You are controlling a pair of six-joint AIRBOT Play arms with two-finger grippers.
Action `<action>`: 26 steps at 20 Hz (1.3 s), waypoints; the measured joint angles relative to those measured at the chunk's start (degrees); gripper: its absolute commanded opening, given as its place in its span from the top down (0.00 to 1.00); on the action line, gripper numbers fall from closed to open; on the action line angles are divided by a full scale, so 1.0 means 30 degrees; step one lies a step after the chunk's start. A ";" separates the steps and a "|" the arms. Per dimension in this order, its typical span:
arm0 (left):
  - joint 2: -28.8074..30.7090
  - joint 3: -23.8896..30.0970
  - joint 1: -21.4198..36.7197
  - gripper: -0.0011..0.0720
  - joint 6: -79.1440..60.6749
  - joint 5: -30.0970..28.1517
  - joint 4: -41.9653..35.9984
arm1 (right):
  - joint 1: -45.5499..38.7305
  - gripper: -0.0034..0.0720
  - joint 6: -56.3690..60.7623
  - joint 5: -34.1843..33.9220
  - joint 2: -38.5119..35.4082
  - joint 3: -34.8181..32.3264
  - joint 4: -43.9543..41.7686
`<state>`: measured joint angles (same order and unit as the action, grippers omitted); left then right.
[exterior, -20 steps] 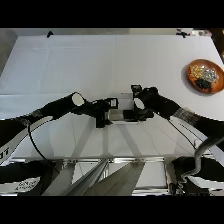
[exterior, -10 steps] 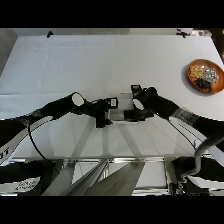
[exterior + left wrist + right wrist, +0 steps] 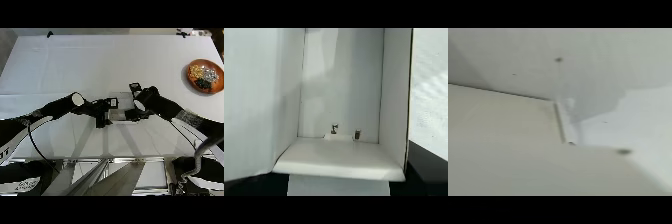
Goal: Fold the box and place the chain.
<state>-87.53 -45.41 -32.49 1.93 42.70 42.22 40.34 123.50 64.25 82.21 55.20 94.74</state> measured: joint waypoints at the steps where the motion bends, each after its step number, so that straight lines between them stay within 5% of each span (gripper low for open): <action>1: 0.0000 0.0000 0.0007 0.69 0.0073 0.0000 -0.0022 | -0.0036 0.95 -0.0051 -0.0102 -0.0015 0.0000 0.0036; 6: -0.0007 0.0000 0.0007 0.69 -0.0066 0.0007 -0.0007 | -0.0015 0.94 -0.0211 -0.0073 -0.0022 0.0000 0.0189; 7: -0.0007 0.0000 0.0007 0.69 -0.0066 0.0007 -0.0007 | -0.0022 0.84 -0.0262 -0.0095 -0.0022 0.0000 0.0189; 9: 0.0000 0.0000 0.0000 0.69 -0.0342 -0.0007 0.0160 | -0.0007 0.36 -0.0656 0.0270 -0.0029 -0.0007 0.0452; 18: 0.0000 0.0000 0.0000 0.69 -0.0095 -0.0007 0.0087 | -0.0029 0.33 -0.3206 0.0780 -0.0954 -0.0015 0.0255; 26: 0.0000 0.0000 0.0000 0.69 -0.0102 0.0000 0.0080 | -0.0146 0.33 -0.6754 0.1377 -0.5559 -0.0015 0.0204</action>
<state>-87.53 -45.41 -32.49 1.63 42.70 42.46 39.90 103.24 68.38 65.54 55.16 95.35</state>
